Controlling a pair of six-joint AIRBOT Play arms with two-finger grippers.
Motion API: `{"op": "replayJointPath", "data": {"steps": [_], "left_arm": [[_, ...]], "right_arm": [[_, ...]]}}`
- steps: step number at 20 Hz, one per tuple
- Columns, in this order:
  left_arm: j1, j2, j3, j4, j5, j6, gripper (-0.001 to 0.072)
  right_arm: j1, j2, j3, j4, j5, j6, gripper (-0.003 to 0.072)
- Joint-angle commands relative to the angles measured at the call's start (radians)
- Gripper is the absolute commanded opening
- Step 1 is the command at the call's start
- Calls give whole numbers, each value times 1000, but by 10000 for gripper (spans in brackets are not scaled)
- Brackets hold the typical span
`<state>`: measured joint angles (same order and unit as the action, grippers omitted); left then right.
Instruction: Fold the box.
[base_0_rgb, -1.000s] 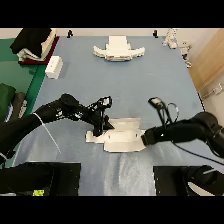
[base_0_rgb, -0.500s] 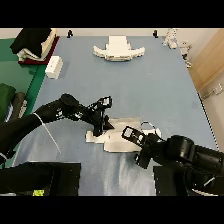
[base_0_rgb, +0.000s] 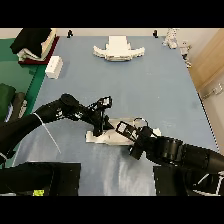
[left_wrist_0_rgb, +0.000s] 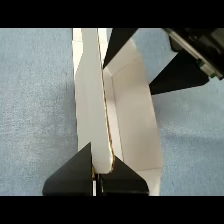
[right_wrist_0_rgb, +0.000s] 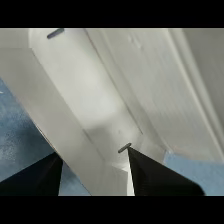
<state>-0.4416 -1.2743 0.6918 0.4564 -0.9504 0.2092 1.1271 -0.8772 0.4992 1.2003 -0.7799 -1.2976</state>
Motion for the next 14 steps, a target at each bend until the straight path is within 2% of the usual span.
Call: {"op": "replayJointPath", "data": {"steps": [1,6,8,14], "left_arm": [[0,0,0,0,0,0,13],[-1,0,0,0,0,0,13],[-1,0,0,0,0,0,13],[-1,0,0,0,0,0,13]], "right_arm": [[-6,23,9,-88,-51,171,586],[-7,25,9,-78,-59,247,593],[-7,26,15,-78,-67,243,720],[-41,51,19,-63,-72,94,720]]}}
